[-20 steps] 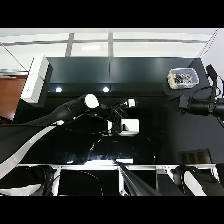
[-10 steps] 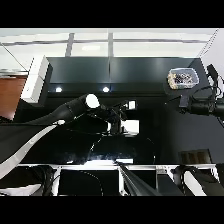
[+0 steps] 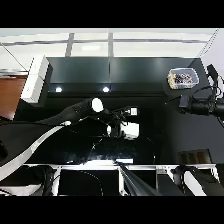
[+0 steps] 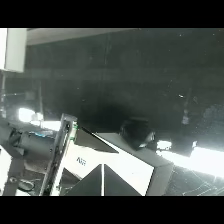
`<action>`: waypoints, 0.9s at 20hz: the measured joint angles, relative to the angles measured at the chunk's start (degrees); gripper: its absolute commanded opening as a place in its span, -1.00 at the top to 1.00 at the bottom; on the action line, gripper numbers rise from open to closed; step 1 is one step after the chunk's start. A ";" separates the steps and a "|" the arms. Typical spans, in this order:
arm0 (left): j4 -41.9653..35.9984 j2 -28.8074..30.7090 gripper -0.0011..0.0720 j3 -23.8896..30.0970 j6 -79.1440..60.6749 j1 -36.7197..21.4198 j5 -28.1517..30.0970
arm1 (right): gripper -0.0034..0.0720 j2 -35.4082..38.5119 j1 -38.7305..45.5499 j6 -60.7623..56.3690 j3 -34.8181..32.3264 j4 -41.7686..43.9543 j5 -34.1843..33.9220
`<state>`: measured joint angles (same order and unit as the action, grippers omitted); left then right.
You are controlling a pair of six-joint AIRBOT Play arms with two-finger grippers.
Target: Fold the box and place the chain.
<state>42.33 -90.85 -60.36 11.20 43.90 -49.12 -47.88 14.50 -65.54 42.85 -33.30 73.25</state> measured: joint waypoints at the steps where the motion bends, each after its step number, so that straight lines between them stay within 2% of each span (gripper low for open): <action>1: 0.79 -0.17 -0.97 0.00 0.46 0.37 0.28 | 0.88 0.00 0.00 -0.04 0.00 0.00 0.00; 3: 2.64 -0.39 -0.97 -0.02 1.27 1.01 0.52 | 0.88 0.00 -0.02 -0.07 -0.02 0.00 0.00; 4: 3.85 -0.44 -0.84 -0.02 1.53 1.31 0.52 | 0.88 0.00 -0.02 -0.09 0.00 0.00 -0.02; 5: 4.66 -0.46 -0.39 -0.02 1.97 1.55 0.57 | 0.88 0.00 -0.02 -0.11 0.00 0.00 0.00; 6: 5.33 -0.42 -0.14 -0.02 2.36 1.68 0.96 | 0.88 0.00 -0.02 -0.24 0.00 0.00 0.00; 12: 10.47 3.87 -0.13 0.00 9.03 0.28 -0.79 | 0.88 0.00 -0.02 -0.52 0.00 0.02 0.44; 15: 15.23 7.04 -0.13 0.00 15.82 -4.85 -7.21 | 0.88 0.00 -0.02 -0.61 0.00 0.02 0.76; 18: 22.32 9.53 -0.13 0.09 27.15 -13.57 -15.32 | 0.88 0.00 -0.02 -0.72 0.00 0.11 0.92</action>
<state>64.64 -81.32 -60.27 38.35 30.33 -64.45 -47.88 14.48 -66.26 42.85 -33.19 74.17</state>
